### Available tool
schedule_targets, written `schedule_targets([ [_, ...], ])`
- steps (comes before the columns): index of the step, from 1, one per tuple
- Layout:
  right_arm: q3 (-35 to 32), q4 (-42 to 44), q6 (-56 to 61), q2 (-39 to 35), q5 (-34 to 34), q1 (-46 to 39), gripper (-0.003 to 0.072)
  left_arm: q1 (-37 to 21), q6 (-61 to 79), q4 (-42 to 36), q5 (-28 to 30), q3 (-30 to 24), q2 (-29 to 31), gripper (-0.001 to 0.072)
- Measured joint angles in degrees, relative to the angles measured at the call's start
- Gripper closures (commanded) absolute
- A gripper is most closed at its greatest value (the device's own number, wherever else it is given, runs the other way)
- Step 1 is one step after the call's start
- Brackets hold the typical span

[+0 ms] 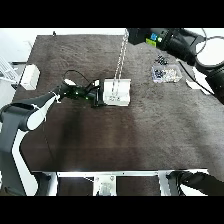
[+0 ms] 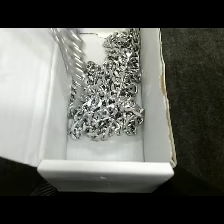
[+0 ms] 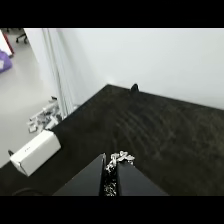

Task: Fold the box and place the chain.

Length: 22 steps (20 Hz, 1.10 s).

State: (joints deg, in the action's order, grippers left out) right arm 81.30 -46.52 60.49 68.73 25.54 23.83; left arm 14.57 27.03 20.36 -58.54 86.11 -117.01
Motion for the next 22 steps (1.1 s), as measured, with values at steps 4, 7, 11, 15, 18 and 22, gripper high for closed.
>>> schedule_targets([
  [4,-6.88,-0.02,0.22,0.22,0.2,0.0,0.0683,0.0,0.0,-0.02,0.0,0.0,0.0,0.0239],
  [7,-13.57,-0.07,0.39,1.57,-0.57,0.0,0.0683,0.0,0.0,0.0,0.0,0.0,0.0,0.0239],
  [11,-19.85,-0.07,0.46,6.19,-1.79,0.0,0.0683,0.0,-0.02,0.0,0.0,0.0,0.0,0.024],
  [15,-22.1,-0.04,0.59,12.28,-2.29,0.0,0.0677,0.0,-0.02,0.0,0.0,0.0,0.0,0.0239],
  [18,-22.36,-0.04,0.57,14.1,-2.56,-0.07,0.0262,0.0,0.0,0.0,0.0,0.0,0.0,0.0239],
  [22,-21.4,-0.11,0.42,12.76,-2.56,-1.03,0.0233,0.0,-0.02,0.0,0.0,0.0,0.0,0.0239],
])
